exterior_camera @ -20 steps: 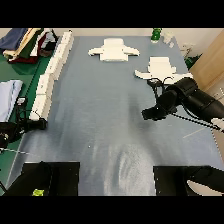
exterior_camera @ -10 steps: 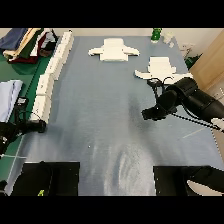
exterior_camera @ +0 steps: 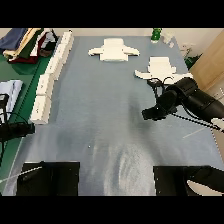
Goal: Fold the box.
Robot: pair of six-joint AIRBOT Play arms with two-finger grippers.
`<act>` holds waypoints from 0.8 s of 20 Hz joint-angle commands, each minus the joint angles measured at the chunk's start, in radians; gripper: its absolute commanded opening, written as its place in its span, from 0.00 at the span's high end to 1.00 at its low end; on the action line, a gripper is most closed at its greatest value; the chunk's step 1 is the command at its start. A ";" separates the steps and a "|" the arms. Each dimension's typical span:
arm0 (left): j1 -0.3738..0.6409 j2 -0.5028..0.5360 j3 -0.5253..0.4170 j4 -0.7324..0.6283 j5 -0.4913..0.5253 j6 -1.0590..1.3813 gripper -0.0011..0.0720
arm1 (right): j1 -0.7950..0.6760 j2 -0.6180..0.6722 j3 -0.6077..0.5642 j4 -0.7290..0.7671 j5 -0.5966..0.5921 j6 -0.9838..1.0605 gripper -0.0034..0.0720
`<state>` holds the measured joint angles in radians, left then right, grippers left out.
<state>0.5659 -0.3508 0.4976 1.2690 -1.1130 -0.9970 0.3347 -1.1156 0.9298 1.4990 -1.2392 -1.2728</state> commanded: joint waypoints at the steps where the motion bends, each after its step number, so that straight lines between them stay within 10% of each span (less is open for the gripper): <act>1: -0.020 0.035 0.108 -0.182 -0.169 -0.051 0.97 | 0.000 0.000 0.001 0.000 0.000 0.000 0.95; 7: -0.381 -0.303 0.346 -0.311 -0.157 -0.208 0.97 | 0.000 -0.001 0.001 0.000 0.000 0.000 0.95; 13: -0.909 -0.628 0.472 -0.298 0.233 -0.196 0.97 | 0.000 0.000 0.001 0.000 0.000 0.000 0.95; 16: -0.998 -0.723 0.474 -0.296 0.244 -0.196 0.97 | 0.000 -0.001 0.001 0.000 0.000 0.001 0.95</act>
